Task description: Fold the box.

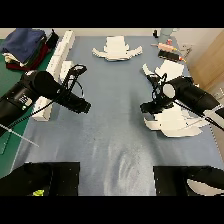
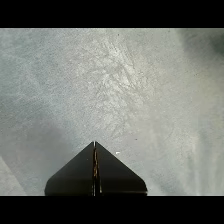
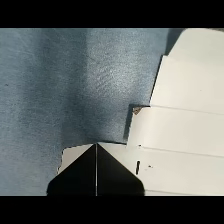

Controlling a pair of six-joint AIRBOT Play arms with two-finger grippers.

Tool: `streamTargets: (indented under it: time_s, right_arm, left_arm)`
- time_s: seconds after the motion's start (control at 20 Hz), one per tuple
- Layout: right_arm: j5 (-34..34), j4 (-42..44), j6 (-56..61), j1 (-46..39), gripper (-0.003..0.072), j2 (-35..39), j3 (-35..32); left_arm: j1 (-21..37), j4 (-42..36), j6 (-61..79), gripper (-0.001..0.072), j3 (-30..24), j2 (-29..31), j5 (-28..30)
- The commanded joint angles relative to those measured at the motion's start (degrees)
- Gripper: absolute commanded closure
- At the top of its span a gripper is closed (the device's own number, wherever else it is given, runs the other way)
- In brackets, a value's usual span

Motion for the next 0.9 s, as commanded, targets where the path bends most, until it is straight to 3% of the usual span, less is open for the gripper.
streamTargets:
  time_s: [0.0,0.6,0.7,0.75,0.85]
  right_arm:
    - [0.0,0.0,0.0,0.0,0.0684,0.0,0.0]
    - [-2.0,3.4,0.0,0.0,0.0684,0.0,0.0]
    - [-3.7,5.7,0.0,0.0,0.0683,-0.3,0.2]
    - [-2.5,2.2,0.4,-0.5,0.0651,-0.3,1.2]
    - [5.7,-10.4,4.0,-3.8,0.0351,-0.3,6.4]
  left_arm:
    - [0.1,0.0,0.0,0.0692,0.1,0.0,0.0]
    - [0.1,0.0,0.0,0.0693,0.1,0.0,0.1]
    - [0.1,0.0,0.0,0.0692,0.1,0.0,3.8]
    - [0.1,0.0,0.0,0.0692,0.1,0.0,5.2]
    - [0.0,-0.3,0.0,0.0692,0.1,0.0,7.1]
